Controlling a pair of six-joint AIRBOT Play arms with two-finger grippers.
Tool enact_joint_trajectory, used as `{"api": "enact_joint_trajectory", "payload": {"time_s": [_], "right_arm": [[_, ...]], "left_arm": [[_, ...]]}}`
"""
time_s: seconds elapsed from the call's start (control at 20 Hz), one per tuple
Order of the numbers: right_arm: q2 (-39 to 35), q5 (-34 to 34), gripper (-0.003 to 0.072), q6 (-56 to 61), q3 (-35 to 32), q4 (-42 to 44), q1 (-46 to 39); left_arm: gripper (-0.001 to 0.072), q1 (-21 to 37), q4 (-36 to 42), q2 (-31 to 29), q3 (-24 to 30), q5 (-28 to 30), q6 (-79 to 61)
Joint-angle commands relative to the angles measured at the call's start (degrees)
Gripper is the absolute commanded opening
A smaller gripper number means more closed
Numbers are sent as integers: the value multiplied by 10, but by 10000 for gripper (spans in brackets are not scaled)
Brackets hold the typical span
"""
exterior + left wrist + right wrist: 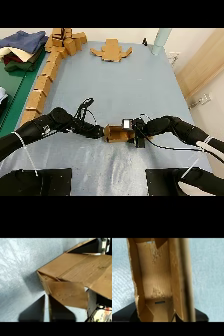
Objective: Fold the box.
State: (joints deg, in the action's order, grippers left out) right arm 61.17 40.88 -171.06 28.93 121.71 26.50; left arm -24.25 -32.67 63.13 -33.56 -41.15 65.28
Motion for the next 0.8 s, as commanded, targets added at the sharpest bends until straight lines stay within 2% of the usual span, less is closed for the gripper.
{"api": "enact_joint_trajectory", "payload": {"time_s": [0.0, 0.05, 0.3, 0.45, 0.5, 0.55, 0.6, 0.75], "right_arm": [[0, 0, 532, 0, 0, 0, 0], [0, 0, 532, 0, 0, 0, 0], [0, 0, 532, 0, 0, 0, 0], [0, 0, 532, 0, 0, 0, 0], [0, 0, 532, 0, 0, 0, 0], [0, 0, 532, 0, 0, 0, 0], [0, 0, 532, 0, 0, 0, 0], [0, 0, 532, 0, 0, 0, 0]], "left_arm": [[372, 0, 6, 0, -1, -10, -1], [288, 0, 6, 0, -1, -10, -1], [289, 7, -11, 0, -1, -10, 2], [291, 33, -16, 0, -2, -16, 1], [322, 43, -13, 0, -5, -28, 0], [478, 51, 2, 0, -7, -43, -14], [540, 56, 23, 0, -7, -57, -34], [540, 55, 87, 5, -7, -67, -102]]}}
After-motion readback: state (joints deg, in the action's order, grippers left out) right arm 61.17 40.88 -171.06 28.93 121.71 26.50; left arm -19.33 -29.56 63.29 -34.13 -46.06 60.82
